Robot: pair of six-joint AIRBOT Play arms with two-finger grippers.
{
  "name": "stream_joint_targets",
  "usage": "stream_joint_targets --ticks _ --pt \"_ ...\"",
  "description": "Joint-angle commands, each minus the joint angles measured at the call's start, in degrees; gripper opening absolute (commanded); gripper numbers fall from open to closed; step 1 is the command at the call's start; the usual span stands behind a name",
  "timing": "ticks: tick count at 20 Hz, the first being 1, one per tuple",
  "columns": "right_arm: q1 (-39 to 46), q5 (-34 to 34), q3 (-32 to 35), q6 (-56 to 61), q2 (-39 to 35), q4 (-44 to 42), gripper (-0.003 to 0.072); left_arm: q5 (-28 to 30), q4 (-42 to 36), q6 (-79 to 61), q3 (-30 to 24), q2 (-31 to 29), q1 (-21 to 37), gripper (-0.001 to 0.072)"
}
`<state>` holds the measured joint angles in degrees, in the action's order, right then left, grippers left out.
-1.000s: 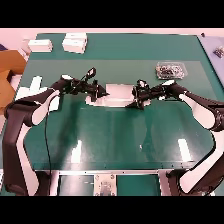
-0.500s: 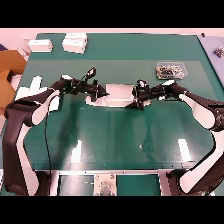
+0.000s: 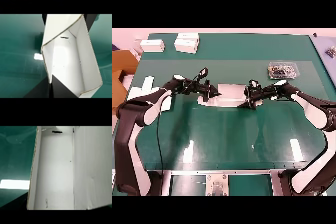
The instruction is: Fold the box and place the chain.
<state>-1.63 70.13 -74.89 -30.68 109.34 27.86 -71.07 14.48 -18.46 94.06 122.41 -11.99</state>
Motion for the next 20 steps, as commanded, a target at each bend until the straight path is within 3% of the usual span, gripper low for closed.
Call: stream_joint_targets --ticks 1,18,20 --pt "-0.04 0.04 -0.04 0.20 0.02 -0.02 0.0575 0.07 0.02 0.00 0.04 -0.04 -0.04 0.0020" --pt "-0.04 0.04 -0.04 0.20 0.02 -0.02 0.0575 0.02 -3.23 -0.09 0.09 -0.09 -0.04 0.0026" --pt "-0.04 0.04 -0.04 0.20 0.02 -0.02 0.0575 -0.35 -5.81 -1.14 0.11 -0.22 -0.04 0.0539"
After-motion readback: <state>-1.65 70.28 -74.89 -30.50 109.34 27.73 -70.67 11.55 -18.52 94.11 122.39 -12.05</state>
